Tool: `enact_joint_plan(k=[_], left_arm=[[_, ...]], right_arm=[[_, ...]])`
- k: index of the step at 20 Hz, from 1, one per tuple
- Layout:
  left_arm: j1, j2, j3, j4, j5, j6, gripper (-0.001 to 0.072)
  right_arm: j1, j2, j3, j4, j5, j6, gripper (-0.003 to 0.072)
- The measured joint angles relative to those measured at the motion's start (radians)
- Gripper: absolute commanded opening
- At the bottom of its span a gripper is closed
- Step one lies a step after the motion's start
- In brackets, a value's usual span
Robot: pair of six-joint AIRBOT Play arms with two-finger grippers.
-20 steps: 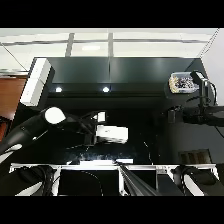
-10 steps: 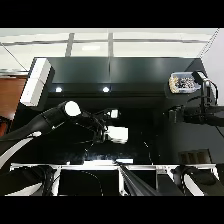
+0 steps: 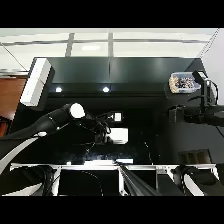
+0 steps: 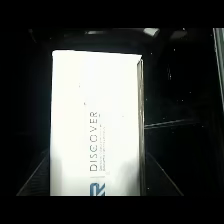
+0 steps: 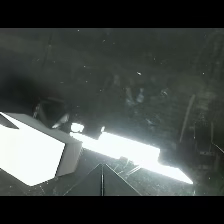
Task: Fold the box and place the chain.
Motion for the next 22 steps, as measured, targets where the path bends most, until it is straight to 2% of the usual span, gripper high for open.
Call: enact_joint_plan(k=[2, 3, 4, 5, 9, 13, 15, 17, 19, 22], left_arm=[[-0.022, -0.019, 0.000, 0.026, 0.029, -0.001, 0.0712], [-0.032, -0.029, 0.000, 0.037, 0.040, -0.004, 0.0592], [-0.039, -0.037, 0.000, 0.046, 0.051, -0.016, 0.0325], [-0.044, -0.041, 0.002, 0.057, 0.057, -0.038, 0.0276], [-0.024, -0.006, 0.001, 0.137, 0.035, -0.202, 0.0276], [0.106, 0.106, -0.011, 0.269, -0.050, -0.461, 0.0276], [0.227, 0.177, -0.032, 0.385, -0.117, -0.613, 0.0276], [0.392, 0.251, -0.064, 0.496, -0.179, -0.740, 0.0276], [0.592, 0.311, -0.093, 0.581, -0.213, -0.815, 0.0276], [0.907, 0.347, -0.115, 0.608, -0.223, -0.872, 0.0276]], right_arm=[[0.000, 0.000, 0.000, 0.000, -0.002, 0.000, 0.0010], [0.000, 0.000, 0.000, 0.000, -0.002, 0.000, 0.0010], [0.000, 0.000, 0.000, 0.000, -0.003, 0.000, 0.0010], [0.000, 0.000, 0.000, 0.000, -0.003, 0.000, 0.0010], [0.000, 0.000, 0.000, 0.000, -0.003, 0.000, 0.0010], [0.000, 0.000, 0.000, 0.000, 0.000, 0.000, 0.0010], [0.000, 0.000, 0.000, 0.000, 0.002, 0.000, 0.0010], [0.000, 0.000, 0.000, -0.001, 0.002, 0.000, 0.0010], [0.000, 0.000, 0.000, 0.000, 0.001, 0.000, 0.0010], [0.000, 0.000, 0.000, 0.000, -0.005, 0.000, 0.0010]])
